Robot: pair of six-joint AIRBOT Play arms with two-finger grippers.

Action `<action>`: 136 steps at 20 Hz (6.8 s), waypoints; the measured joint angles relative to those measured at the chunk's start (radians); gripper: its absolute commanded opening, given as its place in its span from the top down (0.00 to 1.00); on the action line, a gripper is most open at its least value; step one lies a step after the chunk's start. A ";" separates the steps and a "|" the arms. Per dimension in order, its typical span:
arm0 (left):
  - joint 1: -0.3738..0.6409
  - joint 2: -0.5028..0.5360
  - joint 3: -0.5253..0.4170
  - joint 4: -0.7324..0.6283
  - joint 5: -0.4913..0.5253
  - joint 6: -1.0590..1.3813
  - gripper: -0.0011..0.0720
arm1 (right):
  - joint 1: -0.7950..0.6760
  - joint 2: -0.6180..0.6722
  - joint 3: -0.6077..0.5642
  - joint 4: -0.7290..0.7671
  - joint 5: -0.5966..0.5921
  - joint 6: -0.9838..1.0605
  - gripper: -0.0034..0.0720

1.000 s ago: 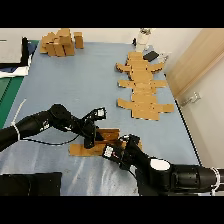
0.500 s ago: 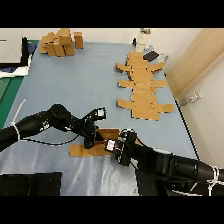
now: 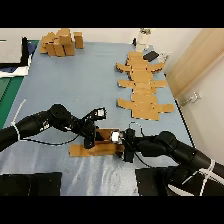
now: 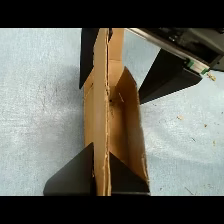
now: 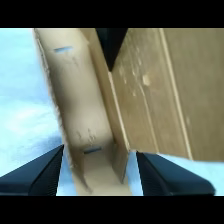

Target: Fold the box.

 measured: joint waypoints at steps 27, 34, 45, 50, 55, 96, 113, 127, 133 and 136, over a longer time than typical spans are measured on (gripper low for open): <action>0.000 0.000 0.000 0.000 0.000 0.000 0.97 | -0.084 -0.126 0.028 0.157 -0.031 -0.228 0.02; 0.000 0.000 0.000 0.000 0.000 0.000 0.97 | -0.096 -0.164 0.029 0.209 -0.037 -0.295 0.04; 0.000 0.000 0.000 0.000 -0.001 0.000 0.97 | -0.097 -0.188 0.033 0.227 -0.050 -0.325 0.20; 0.000 0.000 0.000 0.000 0.000 0.000 0.97 | -0.097 -0.193 0.033 0.223 -0.053 -0.327 0.20; 0.000 0.000 0.000 0.000 -0.001 0.000 0.97 | -0.097 -0.206 0.034 0.222 -0.054 -0.328 0.34; 0.000 0.000 0.000 -0.026 0.018 -0.019 0.91 | -0.095 -0.207 0.034 0.219 -0.083 -0.327 0.34; -0.052 0.194 -0.026 0.252 -0.354 -1.110 0.97 | -0.094 -0.207 0.034 0.201 -0.084 -0.328 0.34; -0.138 0.048 -0.034 -0.001 0.208 -1.241 0.97 | -0.095 -0.207 0.031 0.204 -0.091 -0.320 0.34; -0.140 -0.026 -0.033 -0.043 0.122 -1.282 0.97 | -0.094 -0.207 0.032 0.198 -0.091 -0.324 0.34; -0.140 -0.033 -0.028 -0.051 0.116 -1.284 0.97 | -0.094 -0.207 0.032 0.200 -0.089 -0.322 0.34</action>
